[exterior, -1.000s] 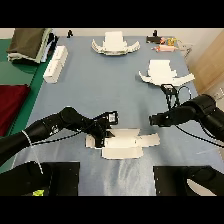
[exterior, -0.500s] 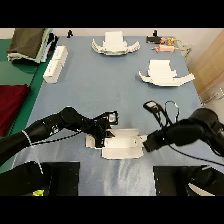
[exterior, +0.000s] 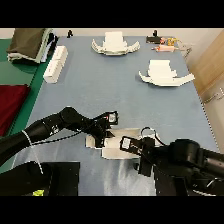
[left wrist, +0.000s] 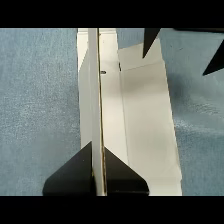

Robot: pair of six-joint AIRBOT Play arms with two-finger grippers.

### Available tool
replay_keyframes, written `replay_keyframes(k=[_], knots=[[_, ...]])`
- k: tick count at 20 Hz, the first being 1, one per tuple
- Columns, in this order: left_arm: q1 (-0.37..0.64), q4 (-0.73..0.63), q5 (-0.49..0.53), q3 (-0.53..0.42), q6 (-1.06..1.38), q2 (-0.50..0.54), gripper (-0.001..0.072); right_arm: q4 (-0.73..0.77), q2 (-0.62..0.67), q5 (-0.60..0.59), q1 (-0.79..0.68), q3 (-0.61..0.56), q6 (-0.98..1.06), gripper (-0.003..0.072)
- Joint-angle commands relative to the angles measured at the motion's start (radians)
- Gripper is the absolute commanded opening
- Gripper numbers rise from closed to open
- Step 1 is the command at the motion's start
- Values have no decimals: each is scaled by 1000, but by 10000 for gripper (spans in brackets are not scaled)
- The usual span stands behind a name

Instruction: Fold the box.

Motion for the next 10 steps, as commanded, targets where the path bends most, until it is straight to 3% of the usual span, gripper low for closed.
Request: replay_keyframes(k=[1, 5, 10], knots=[[0, 0, 0, 0, 0, -1, 12, -108, -126, 115, 40, -11, -48, 705], [0, 0, 0, 0, 0, -1, 12, -130, -198, 137, 40, -11, -34, 702], [0, 0, 0, 0, 0, 0, 12, -336, -196, 119, 40, 14, 330, 684]])
